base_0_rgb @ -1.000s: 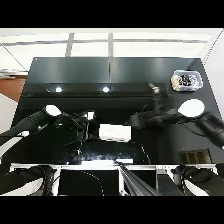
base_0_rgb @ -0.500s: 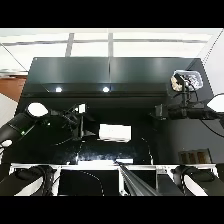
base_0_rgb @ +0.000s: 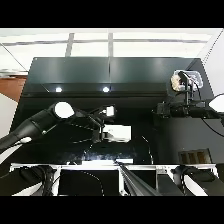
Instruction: Fold the box and place the chain.
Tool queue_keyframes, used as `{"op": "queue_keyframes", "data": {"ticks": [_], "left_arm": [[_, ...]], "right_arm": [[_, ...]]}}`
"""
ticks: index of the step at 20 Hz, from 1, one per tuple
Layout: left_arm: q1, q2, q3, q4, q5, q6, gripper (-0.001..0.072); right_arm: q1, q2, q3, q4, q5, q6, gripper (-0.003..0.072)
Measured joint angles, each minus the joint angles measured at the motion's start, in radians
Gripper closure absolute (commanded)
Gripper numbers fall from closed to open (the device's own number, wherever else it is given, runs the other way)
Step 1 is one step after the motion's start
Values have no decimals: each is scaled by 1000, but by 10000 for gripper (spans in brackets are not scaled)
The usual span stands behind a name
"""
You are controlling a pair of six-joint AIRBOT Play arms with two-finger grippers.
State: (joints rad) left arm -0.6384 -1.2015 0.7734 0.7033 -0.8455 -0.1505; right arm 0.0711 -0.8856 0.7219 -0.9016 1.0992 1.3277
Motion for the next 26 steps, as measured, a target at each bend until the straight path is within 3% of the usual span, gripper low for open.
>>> {"op": "queue_keyframes", "data": {"ticks": [9, 21, 26], "left_arm": [[-44, -72, 17, 8, 38, -38, -3], [-47, -109, 18, 26, 5, -41, -3], [-64, -135, 18, 75, 56, -41, -3]], "right_arm": [[0, 0, -2, -16, -5, 0, 644], [0, 0, -2, -17, -5, 0, 644], [0, 0, -2, -17, -6, 0, 644]]}}
